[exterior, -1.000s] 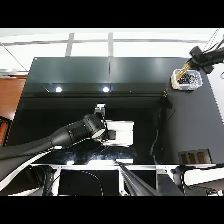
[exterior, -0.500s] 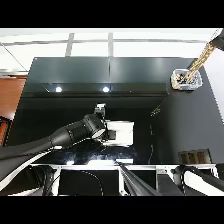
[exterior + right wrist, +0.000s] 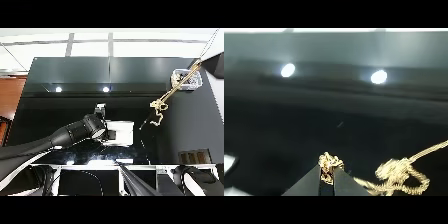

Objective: Fold the box and place the chain.

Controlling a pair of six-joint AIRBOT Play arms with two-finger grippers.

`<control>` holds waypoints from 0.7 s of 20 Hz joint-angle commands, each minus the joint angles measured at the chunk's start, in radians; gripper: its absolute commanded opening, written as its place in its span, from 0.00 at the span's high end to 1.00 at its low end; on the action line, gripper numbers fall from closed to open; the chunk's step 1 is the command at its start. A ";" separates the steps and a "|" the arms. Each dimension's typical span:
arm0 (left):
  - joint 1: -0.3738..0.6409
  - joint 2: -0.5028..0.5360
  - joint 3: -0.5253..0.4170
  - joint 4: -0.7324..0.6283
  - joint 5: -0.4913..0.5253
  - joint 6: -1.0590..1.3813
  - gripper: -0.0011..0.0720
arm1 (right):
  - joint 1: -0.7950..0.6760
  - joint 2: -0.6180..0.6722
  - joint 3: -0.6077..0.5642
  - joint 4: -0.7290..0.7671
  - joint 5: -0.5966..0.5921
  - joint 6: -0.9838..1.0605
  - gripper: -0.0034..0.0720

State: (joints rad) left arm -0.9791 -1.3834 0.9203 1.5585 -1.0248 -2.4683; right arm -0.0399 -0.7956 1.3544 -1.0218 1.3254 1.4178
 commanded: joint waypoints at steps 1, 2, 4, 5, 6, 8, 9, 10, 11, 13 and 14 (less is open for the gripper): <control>0.000 -0.001 0.000 0.000 0.000 0.000 0.95 | 0.097 0.073 -0.073 0.008 0.083 -0.006 0.94; 0.000 -0.001 0.000 0.000 0.000 0.000 0.95 | 0.121 0.076 -0.088 0.016 0.109 -0.009 0.94; 0.000 -0.001 0.000 0.000 0.000 0.000 0.95 | 0.175 0.076 -0.127 0.051 0.141 -0.016 0.94; 0.000 -0.001 0.000 0.000 0.000 0.000 0.95 | 0.203 0.076 -0.158 0.067 0.150 -0.020 0.94; 0.000 -0.001 0.000 0.000 0.000 0.000 0.95 | 0.231 0.076 -0.199 0.086 0.154 -0.024 0.94; 0.000 -0.001 0.000 0.000 0.000 0.000 0.95 | 0.278 0.076 -0.289 0.151 0.126 -0.044 0.94; 0.000 -0.001 0.000 0.000 0.000 0.000 0.95 | 0.299 0.076 -0.335 0.204 0.085 -0.052 0.94; 0.000 -0.001 0.000 0.000 0.000 0.000 0.95 | 0.323 0.074 -0.385 0.264 0.034 -0.070 0.94; 0.000 -0.001 0.000 0.000 0.000 0.000 0.95 | 0.348 0.070 -0.430 0.309 -0.016 -0.079 0.94; 0.000 -0.001 0.000 0.000 0.000 0.000 0.95 | 0.409 0.050 -0.512 0.354 -0.113 -0.080 0.94; 0.000 -0.001 0.000 0.000 0.000 0.000 0.95 | 0.443 0.033 -0.546 0.356 -0.154 -0.080 0.94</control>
State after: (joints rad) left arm -0.9791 -1.3834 0.9203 1.5585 -1.0252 -2.4687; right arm 0.3225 -0.7387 0.9173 -0.7525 1.3006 1.3525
